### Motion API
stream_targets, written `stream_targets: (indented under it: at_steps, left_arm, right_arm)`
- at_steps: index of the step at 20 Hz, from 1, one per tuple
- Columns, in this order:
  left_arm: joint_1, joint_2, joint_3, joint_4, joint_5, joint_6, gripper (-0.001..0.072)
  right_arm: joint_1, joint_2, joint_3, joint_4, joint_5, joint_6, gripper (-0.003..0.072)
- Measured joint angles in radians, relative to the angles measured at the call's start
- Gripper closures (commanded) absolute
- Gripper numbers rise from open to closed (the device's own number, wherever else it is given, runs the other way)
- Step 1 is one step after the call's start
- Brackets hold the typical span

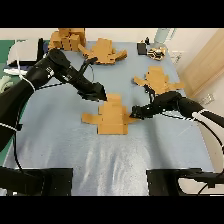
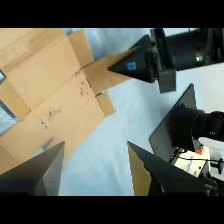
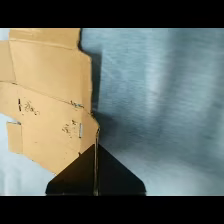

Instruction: Fold the box.

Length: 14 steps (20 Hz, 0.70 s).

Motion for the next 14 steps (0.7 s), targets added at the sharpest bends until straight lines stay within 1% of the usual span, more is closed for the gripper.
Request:
stream_targets:
  at_steps: [2,4,8,11,14]
  left_arm:
    - [0.047,0.000,-0.011,0.001,-0.019,0.002,0.0115]
    - [0.110,0.000,-0.049,-0.004,-0.039,0.006,0.0115]
    - [0.222,0.000,-0.187,-0.056,-0.033,0.049,0.0115]
    - [0.257,-0.004,-0.281,-0.080,0.011,0.091,0.0115]
    - [0.250,-0.029,-0.329,-0.112,0.042,0.135,0.0115]
  right_arm:
    - [0.036,0.034,-0.029,0.008,0.000,-0.042,0.0688]
    - [0.084,0.095,-0.082,0.010,0.047,-0.066,0.0688]
    - [0.187,0.227,-0.208,-0.025,0.187,-0.088,0.0687]
    - [0.243,0.282,-0.258,-0.047,0.275,-0.095,0.0687]
    - [0.284,0.306,-0.277,-0.064,0.319,-0.097,0.0687]
